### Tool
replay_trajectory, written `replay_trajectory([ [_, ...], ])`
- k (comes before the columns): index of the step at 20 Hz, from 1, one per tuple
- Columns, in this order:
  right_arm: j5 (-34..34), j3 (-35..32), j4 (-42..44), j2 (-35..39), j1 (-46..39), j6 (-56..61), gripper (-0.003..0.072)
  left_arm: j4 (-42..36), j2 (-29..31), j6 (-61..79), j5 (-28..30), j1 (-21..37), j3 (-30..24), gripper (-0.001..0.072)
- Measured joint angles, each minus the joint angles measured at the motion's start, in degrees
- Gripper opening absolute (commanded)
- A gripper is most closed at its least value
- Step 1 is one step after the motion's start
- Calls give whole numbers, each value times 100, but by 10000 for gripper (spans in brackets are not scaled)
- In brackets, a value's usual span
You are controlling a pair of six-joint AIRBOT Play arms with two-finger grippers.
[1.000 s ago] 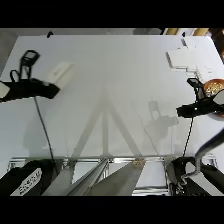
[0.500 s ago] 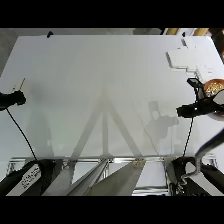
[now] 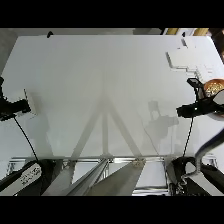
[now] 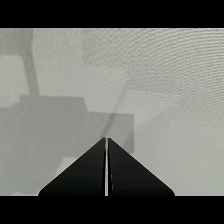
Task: Fold the box and place the chain.
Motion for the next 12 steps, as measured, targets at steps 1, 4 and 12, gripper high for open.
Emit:
replay_trajectory([
  [1,0,0,0,0,0,0,13,2,37,90,-68,0,-2,693],
  [4,0,0,0,2,0,0,13,4,354,243,-157,0,-2,693],
  [12,-2,0,2,0,0,-2,13,-310,2028,330,-280,0,-2,693],
])
